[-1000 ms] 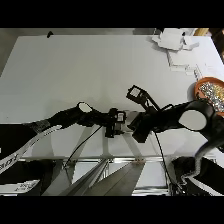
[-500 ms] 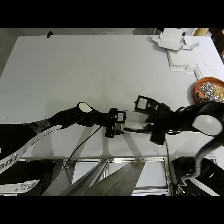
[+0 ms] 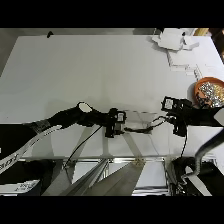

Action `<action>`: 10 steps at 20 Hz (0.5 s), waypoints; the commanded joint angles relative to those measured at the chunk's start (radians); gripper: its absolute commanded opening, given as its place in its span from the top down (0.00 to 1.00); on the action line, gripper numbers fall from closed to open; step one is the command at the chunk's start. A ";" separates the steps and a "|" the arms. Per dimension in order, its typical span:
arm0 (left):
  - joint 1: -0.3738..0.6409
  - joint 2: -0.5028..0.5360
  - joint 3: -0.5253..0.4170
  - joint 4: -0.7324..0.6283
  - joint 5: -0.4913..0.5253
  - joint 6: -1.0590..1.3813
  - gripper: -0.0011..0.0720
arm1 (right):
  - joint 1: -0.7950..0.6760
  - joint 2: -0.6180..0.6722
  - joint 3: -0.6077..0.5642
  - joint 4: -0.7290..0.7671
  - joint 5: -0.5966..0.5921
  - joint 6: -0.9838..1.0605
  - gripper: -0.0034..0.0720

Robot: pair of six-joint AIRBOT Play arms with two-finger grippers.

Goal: Fold the box and place the chain.

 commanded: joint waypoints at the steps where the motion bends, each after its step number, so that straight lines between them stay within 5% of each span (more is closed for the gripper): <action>1: 0.001 0.000 0.000 0.000 0.000 0.000 0.52 | -0.053 -0.074 -0.083 0.071 -0.129 -0.182 0.72; 4: 0.001 0.000 0.000 0.000 0.000 0.000 0.52 | -0.053 -0.181 -0.085 0.093 -0.207 -0.288 0.70; 6: 0.001 0.000 0.000 0.000 0.000 0.000 0.52 | -0.053 -0.244 -0.085 0.093 -0.244 -0.378 0.53; 10: 0.001 0.000 0.000 0.000 0.000 0.000 0.52 | -0.053 -0.338 -0.085 0.085 -0.295 -0.488 0.52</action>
